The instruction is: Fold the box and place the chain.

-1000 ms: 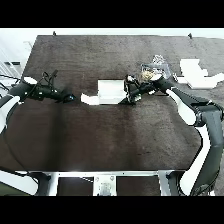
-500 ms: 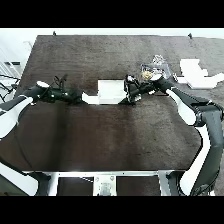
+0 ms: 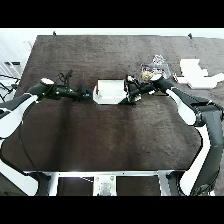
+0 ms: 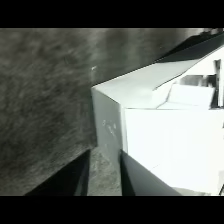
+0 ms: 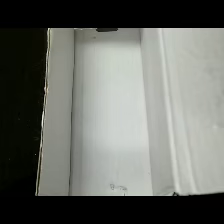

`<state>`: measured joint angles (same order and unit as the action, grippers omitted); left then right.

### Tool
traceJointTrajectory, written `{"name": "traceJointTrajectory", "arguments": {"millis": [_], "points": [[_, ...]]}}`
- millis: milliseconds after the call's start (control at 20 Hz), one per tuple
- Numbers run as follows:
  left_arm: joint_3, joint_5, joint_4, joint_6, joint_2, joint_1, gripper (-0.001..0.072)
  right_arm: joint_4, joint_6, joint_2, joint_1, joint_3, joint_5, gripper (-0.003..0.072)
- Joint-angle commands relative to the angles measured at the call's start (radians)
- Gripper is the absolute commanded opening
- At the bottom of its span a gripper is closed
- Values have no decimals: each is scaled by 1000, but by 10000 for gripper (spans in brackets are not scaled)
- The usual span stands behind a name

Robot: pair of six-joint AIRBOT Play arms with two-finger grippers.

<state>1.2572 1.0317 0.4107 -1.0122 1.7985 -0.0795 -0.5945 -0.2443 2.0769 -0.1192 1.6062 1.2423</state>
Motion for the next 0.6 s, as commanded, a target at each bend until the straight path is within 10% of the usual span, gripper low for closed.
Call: {"name": "traceJointTrajectory", "arguments": {"millis": [0,100,550], "points": [[22,18,-22,1,-14,-1,243,0,0,0,0,0,0,594],[25,36,-27,27,-30,-1,387,0,0,0,0,0,0,593],[24,-14,-22,25,-32,-43,386,0,0,0,0,0,0,593]]}}
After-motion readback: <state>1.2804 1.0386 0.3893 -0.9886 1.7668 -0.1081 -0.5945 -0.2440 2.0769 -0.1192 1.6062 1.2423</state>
